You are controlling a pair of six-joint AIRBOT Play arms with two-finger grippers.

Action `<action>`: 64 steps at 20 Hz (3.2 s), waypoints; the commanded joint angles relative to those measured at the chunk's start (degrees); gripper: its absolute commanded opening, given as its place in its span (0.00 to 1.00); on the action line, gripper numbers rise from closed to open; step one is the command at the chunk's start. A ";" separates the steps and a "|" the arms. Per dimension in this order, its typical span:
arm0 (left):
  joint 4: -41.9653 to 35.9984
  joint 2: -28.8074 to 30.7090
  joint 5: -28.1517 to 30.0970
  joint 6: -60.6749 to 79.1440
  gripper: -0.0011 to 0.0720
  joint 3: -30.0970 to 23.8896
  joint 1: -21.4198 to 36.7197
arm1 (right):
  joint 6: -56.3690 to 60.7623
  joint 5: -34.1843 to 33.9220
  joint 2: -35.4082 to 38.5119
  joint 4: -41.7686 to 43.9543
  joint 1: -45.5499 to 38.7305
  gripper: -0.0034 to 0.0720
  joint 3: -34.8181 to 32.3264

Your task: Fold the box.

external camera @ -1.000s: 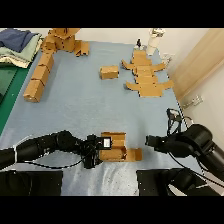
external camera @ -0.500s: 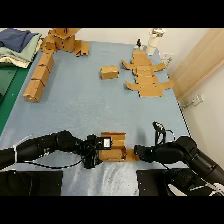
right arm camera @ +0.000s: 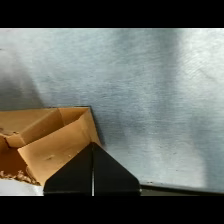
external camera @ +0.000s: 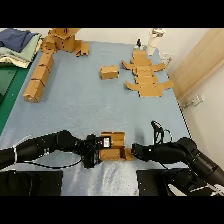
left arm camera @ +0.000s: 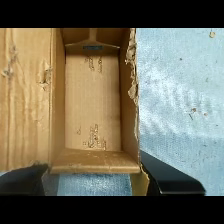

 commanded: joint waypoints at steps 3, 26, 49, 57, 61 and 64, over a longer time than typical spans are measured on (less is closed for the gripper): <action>-0.02 -0.02 0.11 0.09 0.63 0.02 -0.02 | 0.24 -3.82 3.34 0.44 0.04 0.05 0.04; -0.02 -0.04 0.09 0.11 0.63 0.02 -0.02 | -13.40 -1.36 -6.99 1.62 -0.55 0.05 -0.11; -0.02 -0.02 0.09 0.11 0.63 0.02 -0.02 | -13.55 2.49 3.54 9.18 -0.42 0.17 0.81; -0.02 -0.02 0.11 0.09 0.63 0.02 -0.02 | -13.92 2.64 2.58 8.94 -0.42 0.67 1.44; -0.02 -0.02 0.11 0.09 0.63 0.02 -0.02 | -14.67 2.69 -2.91 8.15 -0.31 0.62 1.77; -0.02 -0.02 0.11 0.09 0.63 0.02 -0.02 | -16.57 2.67 -6.64 8.24 -0.31 0.62 4.52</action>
